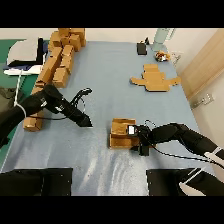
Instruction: Fold the box.
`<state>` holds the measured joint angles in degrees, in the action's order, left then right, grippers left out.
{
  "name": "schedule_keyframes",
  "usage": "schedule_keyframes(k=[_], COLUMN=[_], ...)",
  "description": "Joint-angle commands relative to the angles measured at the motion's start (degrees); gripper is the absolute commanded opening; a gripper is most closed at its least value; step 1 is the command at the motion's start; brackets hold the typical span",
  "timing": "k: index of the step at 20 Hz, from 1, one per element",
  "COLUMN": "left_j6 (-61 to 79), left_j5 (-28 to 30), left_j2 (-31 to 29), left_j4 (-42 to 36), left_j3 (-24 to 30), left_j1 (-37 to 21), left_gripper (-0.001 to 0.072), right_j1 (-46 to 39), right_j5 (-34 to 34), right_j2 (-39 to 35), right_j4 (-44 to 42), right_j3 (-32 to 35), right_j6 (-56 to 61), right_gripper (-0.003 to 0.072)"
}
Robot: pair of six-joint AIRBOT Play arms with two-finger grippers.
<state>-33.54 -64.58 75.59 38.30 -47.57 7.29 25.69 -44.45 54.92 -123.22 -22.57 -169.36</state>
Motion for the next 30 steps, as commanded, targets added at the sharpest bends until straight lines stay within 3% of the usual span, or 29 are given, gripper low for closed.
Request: schedule_keyframes(k=[1,6,7,8,9,13,18,22,30], left_j6=[14.0,27.4,28.8,30.0,31.4,38.3,43.5,43.2,43.2], left_j5=[5.3,14.2,14.3,14.2,13.7,14.1,25.9,26.7,31.7], left_j2=[-3.8,-4.6,-4.6,-4.6,-4.6,-5.1,-8.3,-8.4,-8.1], left_j4=[-4.9,-0.5,1.0,1.5,1.4,-3.3,-8.9,-12.6,-12.9], left_j3=[3.3,3.4,3.5,3.7,3.9,8.9,16.4,16.5,16.5], left_j1=[3.1,12.8,13.5,13.9,14.1,16.0,21.5,22.8,26.2], left_gripper=[0.0015,0.0043,0.0365,0.0634,0.0685,0.0689,0.072,0.072,0.072], right_j1=[0.0,0.0,0.0,0.0,0.0,0.0,0.0,0.0,0.0], right_j5=[0.0,0.0,0.0,0.0,0.0,0.0,0.0,0.0,0.0], right_j2=[0.0,0.0,0.0,0.0,0.0,0.0,0.0,0.0,0.0], right_j4=[0.0,0.0,0.0,0.0,0.0,0.0,0.0,0.0,0.0], right_j3=[0.0,0.0,0.0,0.0,0.0,0.0,0.0,0.0,0.0], right_j6=[0.0,0.0,0.0,0.0,0.0,0.0,0.0,0.0,0.0], right_gripper=[0.0478,0.0478,0.0478,0.0478,0.0478,0.0478,0.0478,0.0478,0.0478])
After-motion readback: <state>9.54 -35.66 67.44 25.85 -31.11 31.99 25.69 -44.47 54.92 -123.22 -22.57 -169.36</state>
